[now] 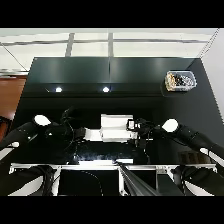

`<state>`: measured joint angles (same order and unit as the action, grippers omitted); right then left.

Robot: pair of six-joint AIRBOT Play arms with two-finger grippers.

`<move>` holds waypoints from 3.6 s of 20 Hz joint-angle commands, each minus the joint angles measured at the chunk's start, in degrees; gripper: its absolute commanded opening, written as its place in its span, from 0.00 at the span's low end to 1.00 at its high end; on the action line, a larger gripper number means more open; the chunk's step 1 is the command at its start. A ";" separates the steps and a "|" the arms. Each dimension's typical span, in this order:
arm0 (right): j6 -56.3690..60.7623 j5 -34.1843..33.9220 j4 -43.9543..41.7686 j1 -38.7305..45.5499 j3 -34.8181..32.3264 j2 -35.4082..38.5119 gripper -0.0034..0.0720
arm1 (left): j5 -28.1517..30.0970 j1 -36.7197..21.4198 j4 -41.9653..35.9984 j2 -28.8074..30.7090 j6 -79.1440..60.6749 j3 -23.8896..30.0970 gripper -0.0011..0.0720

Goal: Fold the box and place the chain.

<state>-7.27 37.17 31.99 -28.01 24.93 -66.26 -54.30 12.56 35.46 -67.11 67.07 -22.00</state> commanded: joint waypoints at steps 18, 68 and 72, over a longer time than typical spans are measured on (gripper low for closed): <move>0.00 0.02 0.00 -0.02 0.00 -0.02 0.37 | 4.96 11.93 -5.88 10.99 -9.60 -3.63 0.80; 0.00 0.02 0.00 -0.02 -0.02 -0.02 0.37 | -6.80 38.66 50.60 -13.66 68.15 -33.55 0.52; 0.00 0.00 0.00 -0.02 -0.02 -0.02 0.37 | -5.49 38.66 50.60 -14.25 69.07 -33.77 0.52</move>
<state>-7.27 37.17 31.99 -28.01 24.93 -66.26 -60.93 51.16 86.15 -80.75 134.58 -55.53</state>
